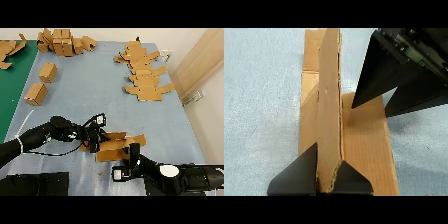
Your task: Fold the box.
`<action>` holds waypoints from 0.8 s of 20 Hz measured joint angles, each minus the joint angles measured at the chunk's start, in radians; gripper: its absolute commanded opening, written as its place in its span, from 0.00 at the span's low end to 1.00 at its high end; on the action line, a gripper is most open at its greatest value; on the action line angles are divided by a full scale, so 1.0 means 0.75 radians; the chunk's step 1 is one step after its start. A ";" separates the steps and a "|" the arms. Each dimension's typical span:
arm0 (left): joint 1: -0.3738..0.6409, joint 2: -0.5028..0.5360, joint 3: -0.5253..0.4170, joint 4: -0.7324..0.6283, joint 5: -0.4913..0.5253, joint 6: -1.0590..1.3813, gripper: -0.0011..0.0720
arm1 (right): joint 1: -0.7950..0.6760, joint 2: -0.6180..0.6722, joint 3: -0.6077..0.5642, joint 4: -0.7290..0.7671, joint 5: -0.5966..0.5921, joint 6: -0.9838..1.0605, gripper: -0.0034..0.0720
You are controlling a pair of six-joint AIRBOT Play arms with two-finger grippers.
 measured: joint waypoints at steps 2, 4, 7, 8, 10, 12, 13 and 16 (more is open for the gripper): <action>0.000 0.001 0.000 0.000 -0.001 0.001 0.03 | -0.001 0.025 0.000 -0.003 0.000 0.004 0.71; 0.000 0.001 0.000 0.000 -0.001 0.003 0.03 | 0.000 0.043 0.000 -0.009 0.001 0.005 0.71; 0.000 0.001 0.000 -0.001 -0.002 0.004 0.03 | 0.000 0.053 0.000 -0.035 0.001 0.022 0.71; 0.000 0.001 0.000 -0.001 -0.002 0.004 0.03 | 0.001 0.055 0.000 -0.051 -0.001 0.039 0.71; 0.000 0.001 0.000 -0.001 -0.002 0.004 0.03 | 0.000 0.057 0.000 -0.094 -0.014 0.097 0.71; 0.000 0.001 0.000 -0.001 -0.002 0.004 0.03 | 0.000 0.059 0.000 -0.124 -0.028 0.159 0.71; 0.000 0.001 0.000 -0.001 -0.002 0.003 0.03 | 0.000 0.058 0.000 -0.128 -0.032 0.182 0.71; 0.000 0.001 0.000 -0.001 -0.002 0.004 0.03 | 0.000 0.059 0.000 -0.133 -0.041 0.243 0.71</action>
